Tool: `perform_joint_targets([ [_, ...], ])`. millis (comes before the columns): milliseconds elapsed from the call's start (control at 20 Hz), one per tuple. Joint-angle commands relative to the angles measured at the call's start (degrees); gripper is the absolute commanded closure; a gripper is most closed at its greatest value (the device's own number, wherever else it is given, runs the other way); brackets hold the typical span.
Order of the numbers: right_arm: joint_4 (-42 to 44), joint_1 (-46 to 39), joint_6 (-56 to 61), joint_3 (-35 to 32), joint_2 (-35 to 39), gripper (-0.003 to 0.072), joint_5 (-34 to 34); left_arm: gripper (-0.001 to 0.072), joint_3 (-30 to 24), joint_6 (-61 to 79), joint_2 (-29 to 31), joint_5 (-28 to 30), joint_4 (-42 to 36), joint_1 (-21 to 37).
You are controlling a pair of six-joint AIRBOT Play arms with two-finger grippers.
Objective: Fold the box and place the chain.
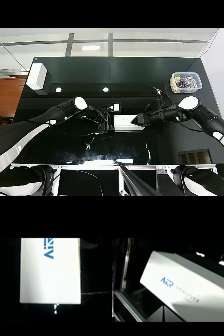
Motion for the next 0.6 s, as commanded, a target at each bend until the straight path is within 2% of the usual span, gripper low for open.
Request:
perform_joint_targets([
  [0, 2.9, -0.1, 1.1, -0.5, -2.5, 0.0675, -1.3, 0.0200, 0.0, 0.0, 0.0, 0.0, 0.0, 0.0],
  [250, -3.6, 0.0, 2.1, -0.5, -4.6, 0.0675, -1.9, 0.0200, 0.0, 0.0, 0.0, 0.0, 0.0, 0.0],
  [550, -3.5, 0.0, 0.9, -0.5, -5.2, 0.0675, -2.3, 0.0200, 0.0, 0.0, 0.0, 0.0, 0.0, 0.0],
])
